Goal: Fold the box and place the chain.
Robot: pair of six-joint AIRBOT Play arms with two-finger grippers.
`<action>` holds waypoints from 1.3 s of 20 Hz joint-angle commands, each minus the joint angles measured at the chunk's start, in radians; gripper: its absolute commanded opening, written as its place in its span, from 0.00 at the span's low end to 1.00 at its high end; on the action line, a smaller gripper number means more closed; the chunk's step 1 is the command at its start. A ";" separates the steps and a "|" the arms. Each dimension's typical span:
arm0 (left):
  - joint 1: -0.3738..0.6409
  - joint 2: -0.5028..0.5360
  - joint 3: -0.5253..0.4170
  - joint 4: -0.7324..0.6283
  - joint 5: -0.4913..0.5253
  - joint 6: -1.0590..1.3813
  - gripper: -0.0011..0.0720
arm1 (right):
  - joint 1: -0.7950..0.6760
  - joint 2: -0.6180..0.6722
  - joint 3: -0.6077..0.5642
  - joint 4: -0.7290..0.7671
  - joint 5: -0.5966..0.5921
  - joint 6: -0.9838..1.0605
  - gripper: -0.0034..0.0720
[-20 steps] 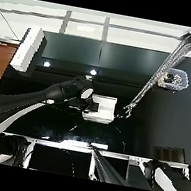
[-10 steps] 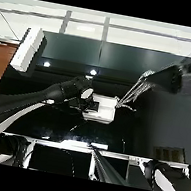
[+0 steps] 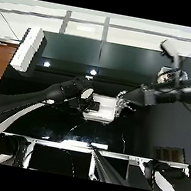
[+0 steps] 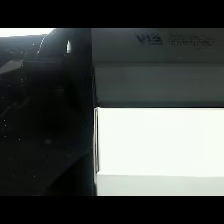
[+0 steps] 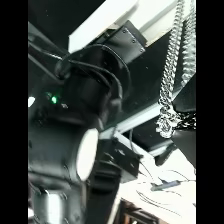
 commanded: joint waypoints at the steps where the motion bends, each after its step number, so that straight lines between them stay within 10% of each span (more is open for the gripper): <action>1: 0.001 0.000 0.001 0.000 0.000 0.000 0.06 | 0.106 -0.010 -0.093 0.007 -0.187 -0.017 0.06; 15: 0.001 0.000 0.001 0.000 -0.002 0.000 0.06 | 0.233 -0.102 -0.272 -0.088 -0.449 -0.011 0.08; 17: 0.001 0.000 0.001 0.000 -0.002 0.000 0.06 | 0.200 -0.098 -0.272 -0.090 -0.409 -0.011 0.69; 22: 0.000 0.000 0.001 0.000 -0.003 0.000 0.06 | -0.129 -0.008 -0.267 -0.176 -0.191 -0.060 0.70; 26: 0.001 0.000 0.001 0.001 -0.019 0.000 0.06 | -0.252 0.053 -0.378 -0.232 -0.317 -0.320 0.73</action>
